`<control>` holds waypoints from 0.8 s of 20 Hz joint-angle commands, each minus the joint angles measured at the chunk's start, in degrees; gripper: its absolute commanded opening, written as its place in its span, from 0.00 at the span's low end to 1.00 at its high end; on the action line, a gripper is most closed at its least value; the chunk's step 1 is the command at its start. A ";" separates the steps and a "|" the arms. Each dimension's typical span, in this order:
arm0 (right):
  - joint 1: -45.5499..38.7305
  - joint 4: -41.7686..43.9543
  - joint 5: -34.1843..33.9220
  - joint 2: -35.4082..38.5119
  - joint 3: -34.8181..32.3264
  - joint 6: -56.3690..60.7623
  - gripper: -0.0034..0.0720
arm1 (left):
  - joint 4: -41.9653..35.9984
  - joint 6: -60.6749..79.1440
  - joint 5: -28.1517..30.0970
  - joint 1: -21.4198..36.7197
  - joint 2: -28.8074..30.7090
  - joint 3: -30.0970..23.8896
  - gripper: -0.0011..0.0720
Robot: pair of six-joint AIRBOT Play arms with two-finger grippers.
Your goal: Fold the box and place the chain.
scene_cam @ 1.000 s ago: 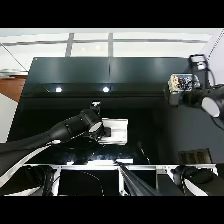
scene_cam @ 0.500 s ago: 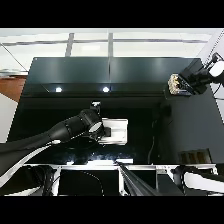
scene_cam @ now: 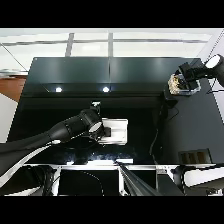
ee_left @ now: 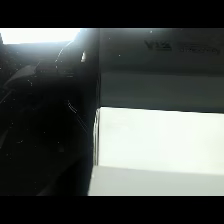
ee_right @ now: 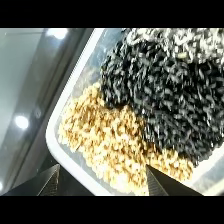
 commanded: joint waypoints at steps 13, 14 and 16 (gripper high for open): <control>-0.26 1.60 -3.04 -5.16 0.79 0.37 0.81 | 0.00 0.00 0.02 0.02 0.00 -0.02 0.06; -0.26 1.57 -3.08 -5.22 0.79 0.35 0.72 | 0.00 0.00 0.02 0.02 0.00 -0.02 0.06; -0.26 1.66 -3.15 -5.22 0.79 -1.57 0.40 | 0.00 0.00 0.02 0.02 0.00 -0.02 0.06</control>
